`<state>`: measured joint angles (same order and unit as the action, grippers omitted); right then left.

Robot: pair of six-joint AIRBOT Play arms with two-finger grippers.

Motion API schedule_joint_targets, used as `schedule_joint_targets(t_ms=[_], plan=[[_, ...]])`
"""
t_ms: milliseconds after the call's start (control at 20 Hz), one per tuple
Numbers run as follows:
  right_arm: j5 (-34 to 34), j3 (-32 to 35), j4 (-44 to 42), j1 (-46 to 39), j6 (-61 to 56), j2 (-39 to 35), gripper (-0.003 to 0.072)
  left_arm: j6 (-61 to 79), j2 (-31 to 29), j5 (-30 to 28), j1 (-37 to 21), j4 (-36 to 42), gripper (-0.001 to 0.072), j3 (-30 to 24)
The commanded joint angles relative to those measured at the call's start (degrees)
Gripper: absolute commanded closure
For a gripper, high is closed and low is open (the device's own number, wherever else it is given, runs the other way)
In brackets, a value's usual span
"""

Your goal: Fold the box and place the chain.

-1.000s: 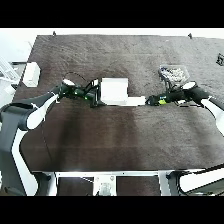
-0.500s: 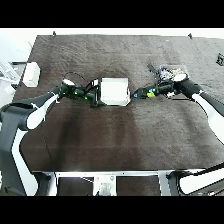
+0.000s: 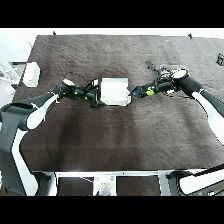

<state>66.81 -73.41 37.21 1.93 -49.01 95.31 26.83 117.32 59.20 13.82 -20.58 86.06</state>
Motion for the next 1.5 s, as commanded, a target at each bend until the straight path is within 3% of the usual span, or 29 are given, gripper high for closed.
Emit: schedule_joint_targets(t_ms=[0,150,250,400,500,650,750,1300,1450], plan=[[-0.5,-0.04,2.49,-0.92,-0.04,-0.04,0.051,0.0,-0.02,0.0,-0.02,-0.02,0.0179,0.0],[-2.54,-0.04,2.47,-1.79,-0.04,0.0,0.0494,0.0,-0.02,0.0,-0.02,-0.02,0.0179,0.0],[-2.99,-0.02,2.45,-1.9,0.09,0.2,0.0355,0.0,-0.02,0.0,-0.02,-0.02,0.0179,0.0],[-3.08,0.04,2.45,-1.31,0.15,1.38,0.0352,0.0,-0.02,0.0,-0.02,-0.02,0.0179,0.0],[-3.08,0.04,2.21,-1.31,0.13,2.97,0.0302,0.0,-0.02,0.02,-0.02,-0.02,0.0179,0.0],[-2.69,0.04,-2.08,-1.29,0.17,4.35,0.0289,0.0,-0.02,0.02,-0.02,-0.02,0.0179,0.0],[-2.64,-0.09,-5.31,-0.94,1.68,4.31,0.0224,0.0,-0.02,0.0,-0.02,-0.02,0.0179,0.0],[-2.6,-0.59,-5.2,2.51,0.2,4.31,0.0209,0.02,-0.02,0.24,-0.02,-0.02,0.0179,0.0],[-2.67,-3.96,1.66,3.93,-6.21,4.31,0.021,0.0,-0.02,0.26,-0.02,-0.02,0.0179,0.0]])
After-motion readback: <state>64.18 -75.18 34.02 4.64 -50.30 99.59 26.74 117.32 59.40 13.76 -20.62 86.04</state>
